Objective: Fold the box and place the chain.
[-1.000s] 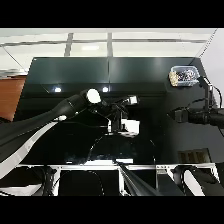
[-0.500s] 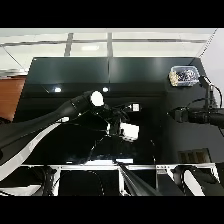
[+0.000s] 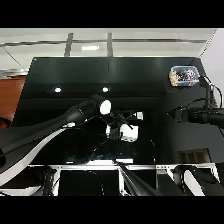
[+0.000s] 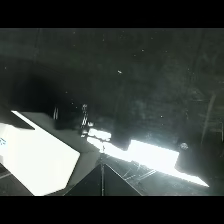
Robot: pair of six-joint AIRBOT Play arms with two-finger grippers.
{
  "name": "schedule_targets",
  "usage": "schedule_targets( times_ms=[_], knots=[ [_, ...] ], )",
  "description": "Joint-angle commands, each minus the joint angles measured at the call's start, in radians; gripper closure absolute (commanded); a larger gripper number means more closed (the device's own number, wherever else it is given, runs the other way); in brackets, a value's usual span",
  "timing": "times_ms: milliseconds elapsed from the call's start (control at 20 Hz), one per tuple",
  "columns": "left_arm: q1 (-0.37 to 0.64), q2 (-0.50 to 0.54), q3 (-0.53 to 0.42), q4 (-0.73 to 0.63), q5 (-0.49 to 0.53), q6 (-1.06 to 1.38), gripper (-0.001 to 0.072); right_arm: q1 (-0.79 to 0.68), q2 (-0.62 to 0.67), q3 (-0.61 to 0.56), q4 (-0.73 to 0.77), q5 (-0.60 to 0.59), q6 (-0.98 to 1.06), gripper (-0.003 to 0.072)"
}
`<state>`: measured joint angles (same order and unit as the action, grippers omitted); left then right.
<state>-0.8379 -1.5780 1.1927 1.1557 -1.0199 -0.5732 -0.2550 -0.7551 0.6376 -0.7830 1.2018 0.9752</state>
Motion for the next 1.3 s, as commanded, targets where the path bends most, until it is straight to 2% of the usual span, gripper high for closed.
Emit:
schedule_targets(
  times_ms=[0, 200, 350, 500, 650, 800, 900, 1000, 1150, 1200, 1250],
  knots=[
    [0.032, 0.032, 0.059, 0.139, -0.037, -0.183, 0.0377, 0.000, 0.000, 0.000, 0.000, -0.002, 0.000, 0.0665],
    [0.264, 0.095, 0.158, 0.313, -0.124, -0.422, 0.0376, 0.000, 0.000, 0.000, 0.000, -0.011, 0.000, 0.0665],
    [0.534, 0.089, 0.243, 0.456, -0.077, -0.703, 0.0376, 0.000, 0.000, 0.000, 0.001, -0.038, 0.001, 0.0665],
    [0.809, 0.033, 0.359, 0.449, -0.018, -0.801, 0.0375, 0.000, 0.000, 0.000, 0.000, -0.044, 0.001, 0.0665],
    [1.001, -0.095, 0.517, 0.370, -0.054, -0.779, 0.0350, 0.000, 0.000, 0.000, 0.001, -0.043, 0.000, 0.0665],
    [1.099, -0.267, 0.703, 0.255, -0.095, -0.723, 0.0350, 0.000, 0.000, 0.000, 0.001, -0.044, 0.001, 0.0664],
    [1.109, -0.375, 0.790, 0.285, -0.104, -0.713, 0.0350, 0.000, 0.000, 0.000, 0.002, -0.044, 0.001, 0.0665],
    [1.105, -0.468, 0.837, 0.330, -0.119, -0.712, 0.0350, 0.000, 0.000, 0.000, 0.005, -0.043, 0.002, 0.0664],
    [1.101, -0.545, 0.837, 0.329, -0.115, -0.713, 0.0350, 0.000, 0.000, 0.000, 0.008, -0.043, 0.008, 0.0664],
    [1.101, -0.551, 0.837, 0.329, -0.109, -0.713, 0.0311, 0.000, 0.000, 0.000, 0.008, -0.043, 0.012, 0.0665],
    [1.100, -0.546, 0.843, 0.329, -0.105, -0.713, 0.0021, 0.000, 0.000, 0.000, 0.008, -0.042, 0.013, 0.0664]
  ],
)
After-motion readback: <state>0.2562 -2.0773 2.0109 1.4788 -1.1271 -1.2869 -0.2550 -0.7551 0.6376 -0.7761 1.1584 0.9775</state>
